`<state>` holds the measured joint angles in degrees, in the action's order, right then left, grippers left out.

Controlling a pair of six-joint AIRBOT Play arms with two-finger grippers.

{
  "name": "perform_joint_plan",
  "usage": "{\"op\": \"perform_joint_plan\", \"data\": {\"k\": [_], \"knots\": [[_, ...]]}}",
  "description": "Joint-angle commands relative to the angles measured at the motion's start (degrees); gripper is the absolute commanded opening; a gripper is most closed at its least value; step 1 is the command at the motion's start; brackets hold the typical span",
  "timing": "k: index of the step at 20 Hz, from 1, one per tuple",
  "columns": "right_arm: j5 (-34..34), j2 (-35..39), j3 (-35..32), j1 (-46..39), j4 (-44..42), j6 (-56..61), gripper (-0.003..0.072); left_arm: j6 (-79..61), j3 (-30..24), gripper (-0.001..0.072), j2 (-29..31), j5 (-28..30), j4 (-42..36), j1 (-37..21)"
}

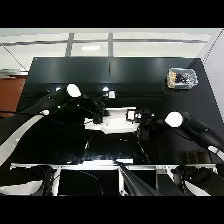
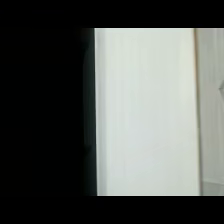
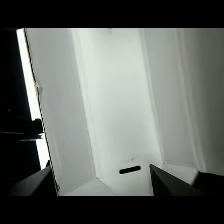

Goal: Fold the box and place the chain.

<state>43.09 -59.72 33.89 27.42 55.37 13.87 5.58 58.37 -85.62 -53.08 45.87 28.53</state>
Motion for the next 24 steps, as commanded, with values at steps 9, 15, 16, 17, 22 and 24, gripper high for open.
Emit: {"op": "perform_joint_plan", "data": {"k": [9, 15, 16, 17, 22, 24], "knots": [[-8.8, 3.1, 0.0, -2.8, -2.5, 1.5, 0.07, 0.0, 0.1, 0.0032, 0.0, -0.1, 0.1, 0.6], [-1.9, -0.4, 0.0, -2.8, -8.1, -4.7, 0.0699, 0.0, 0.1, 0.0032, 0.0, -0.1, 0.1, 0.6], [-1.2, -0.4, 0.0, -2.8, -7.7, -5.3, 0.0699, 0.0, 0.1, 0.0032, 0.0, -0.1, 0.1, 0.6], [-1.4, -0.3, 0.0, -3.2, -4.6, -5.2, 0.0699, 0.0, 0.1, 0.0032, 0.0, -0.1, 0.1, 0.6], [9.1, 1.1, -0.1, -12.3, 6.3, 1.2, 0.0698, 0.0, 0.1, 0.0032, 0.0, -0.1, 0.1, 0.6], [10.2, 1.1, -2.6, -13.1, 3.5, 1.2, 0.0698, 0.0, 0.1, 0.0032, 0.0, 0.0, 0.1, 0.6]]}}
